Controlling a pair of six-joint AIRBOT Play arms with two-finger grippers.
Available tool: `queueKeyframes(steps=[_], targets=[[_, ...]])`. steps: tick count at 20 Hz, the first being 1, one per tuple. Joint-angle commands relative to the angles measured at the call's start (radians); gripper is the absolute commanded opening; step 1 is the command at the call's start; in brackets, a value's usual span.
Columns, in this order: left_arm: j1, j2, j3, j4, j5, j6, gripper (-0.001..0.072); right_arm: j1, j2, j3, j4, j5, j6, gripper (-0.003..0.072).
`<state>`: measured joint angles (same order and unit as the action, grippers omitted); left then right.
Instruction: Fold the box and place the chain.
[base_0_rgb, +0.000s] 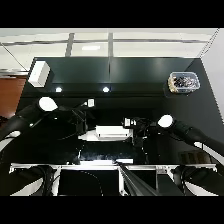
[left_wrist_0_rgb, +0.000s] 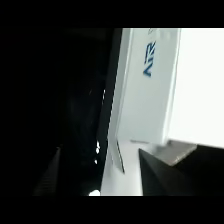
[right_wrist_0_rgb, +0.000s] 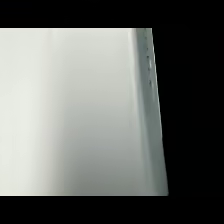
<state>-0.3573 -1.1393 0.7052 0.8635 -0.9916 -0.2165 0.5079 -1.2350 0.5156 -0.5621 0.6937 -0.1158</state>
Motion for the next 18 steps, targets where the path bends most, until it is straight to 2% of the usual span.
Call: queueKeyframes(steps=[1,2,3,4,5,7,9,14,16,18], targets=[[0.016,0.113,0.018,0.212,-0.229,-0.357,0.0179,0.001,0.0,-0.001,0.0,0.0,0.0,0.0443],[0.016,0.126,0.018,0.216,-0.316,-0.401,0.0025,0.001,0.0,-0.001,0.0,0.0,0.0,0.0442],[0.016,0.129,0.015,0.191,-0.401,-0.443,0.0025,0.001,0.0,-0.001,0.0,0.0,0.0,0.0442],[0.015,0.129,0.006,0.14,-0.431,-0.49,0.0025,0.001,0.0,-0.001,0.0,0.0,0.0,0.0442],[0.01,0.129,-0.014,0.055,-0.418,-0.51,0.0025,0.001,0.0,-0.001,0.0,0.0,0.0,0.0433],[-0.023,0.126,-0.069,-0.142,-0.31,-0.504,0.0025,0.001,0.0,-0.001,0.0,0.001,0.0,0.0311],[-0.071,0.118,-0.108,-0.268,-0.161,-0.439,0.0025,0.001,0.0,-0.001,0.0,0.001,0.0,0.0312],[-0.137,0.076,-0.12,-0.449,0.369,-0.401,0.0027,0.001,0.0,-0.001,0.0,0.001,0.0,0.0312],[-0.135,0.066,-0.12,-0.459,0.438,-0.251,0.0027,0.001,0.0,-0.001,0.0,0.001,0.0,0.0312],[-0.135,0.034,-0.12,-0.452,0.47,-0.223,0.0027,0.001,0.0,-0.001,0.0,0.001,0.0,0.0312]])
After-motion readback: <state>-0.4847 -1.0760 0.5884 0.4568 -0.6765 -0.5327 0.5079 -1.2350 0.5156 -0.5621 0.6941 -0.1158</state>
